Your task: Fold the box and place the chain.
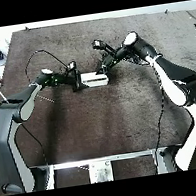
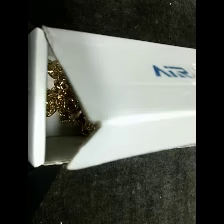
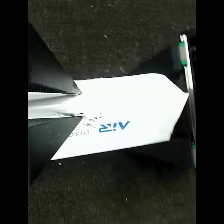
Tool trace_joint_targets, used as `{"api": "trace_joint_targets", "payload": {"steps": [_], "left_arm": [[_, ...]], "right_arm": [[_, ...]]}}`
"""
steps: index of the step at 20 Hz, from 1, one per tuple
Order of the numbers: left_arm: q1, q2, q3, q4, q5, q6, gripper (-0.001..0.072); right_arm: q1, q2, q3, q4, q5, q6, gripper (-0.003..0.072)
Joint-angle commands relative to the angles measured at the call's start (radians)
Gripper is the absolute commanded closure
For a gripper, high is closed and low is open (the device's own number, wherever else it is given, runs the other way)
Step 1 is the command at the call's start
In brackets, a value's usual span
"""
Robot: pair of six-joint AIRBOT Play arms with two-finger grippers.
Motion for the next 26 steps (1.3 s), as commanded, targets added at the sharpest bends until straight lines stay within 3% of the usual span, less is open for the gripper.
{"api": "trace_joint_targets", "payload": {"steps": [1, 18, 26], "left_arm": [[0.000, 0.000, 0.000, 0.001, 0.000, 0.001, 0.0182], [0.000, 0.000, 0.000, 0.000, 0.000, 0.001, 0.0181], [0.000, 0.000, 0.000, 0.001, 0.000, 0.001, 0.0182]], "right_arm": [[0.001, 0.002, 0.000, -0.019, 0.024, -0.002, 0.0534], [0.002, 0.003, 0.000, -0.005, -0.021, -0.002, 0.0505], [0.013, 0.002, 0.000, -0.092, -0.038, -0.003, 0.0506]]}}
